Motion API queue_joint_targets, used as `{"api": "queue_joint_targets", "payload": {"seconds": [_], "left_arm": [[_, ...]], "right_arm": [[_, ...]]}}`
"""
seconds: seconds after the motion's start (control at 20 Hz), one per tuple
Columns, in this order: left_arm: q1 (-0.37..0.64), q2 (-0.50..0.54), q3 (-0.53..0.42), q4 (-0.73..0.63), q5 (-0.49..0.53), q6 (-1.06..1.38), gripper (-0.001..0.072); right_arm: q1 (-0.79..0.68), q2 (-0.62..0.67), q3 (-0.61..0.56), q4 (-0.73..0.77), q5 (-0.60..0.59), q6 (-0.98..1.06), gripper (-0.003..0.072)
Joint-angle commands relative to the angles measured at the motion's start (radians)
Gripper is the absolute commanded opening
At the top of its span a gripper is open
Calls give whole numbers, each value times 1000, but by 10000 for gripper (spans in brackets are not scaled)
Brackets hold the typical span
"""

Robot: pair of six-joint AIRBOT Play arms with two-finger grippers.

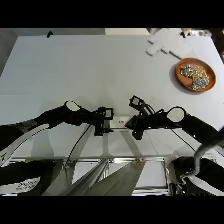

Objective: Fold the box and place the chain.

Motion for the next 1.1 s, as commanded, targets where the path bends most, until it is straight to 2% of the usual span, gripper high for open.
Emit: {"api": "queue_joint_targets", "payload": {"seconds": [0.0, 0.4, 0.5, 0.55, 0.6, 0.7, 0.85, 0.95, 1.05], "left_arm": [[1, 0, 0, 0, 0, 0, 12], [1, 0, 0, 0, 0, 0, 12], [1, 0, 0, 0, 0, 0, 12], [1, 0, 0, 0, 0, 0, 12], [1, 0, 0, 0, 0, 0, 12], [1, 0, 0, 0, 1, 0, 12], [1, 0, 0, 0, 0, 0, 12], [1, 0, 0, 0, 0, 0, 12], [1, 0, 0, 0, 0, 0, 12]], "right_arm": [[0, 10, 1, 2, -5, 0, 11], [0, 284, 19, -8, 27, 37, 12], [0, 379, 19, -81, 39, 146, 11], [0, 430, 20, -166, 45, 244, 11], [0, 473, 27, -263, 80, 354, 11], [0, 537, 54, -482, 243, 605, 11], [-1, 548, 70, -787, 501, 927, 11], [-60, 521, 70, -900, 626, 1111, 11], [-193, 469, 70, -916, 678, 1201, 11]]}}
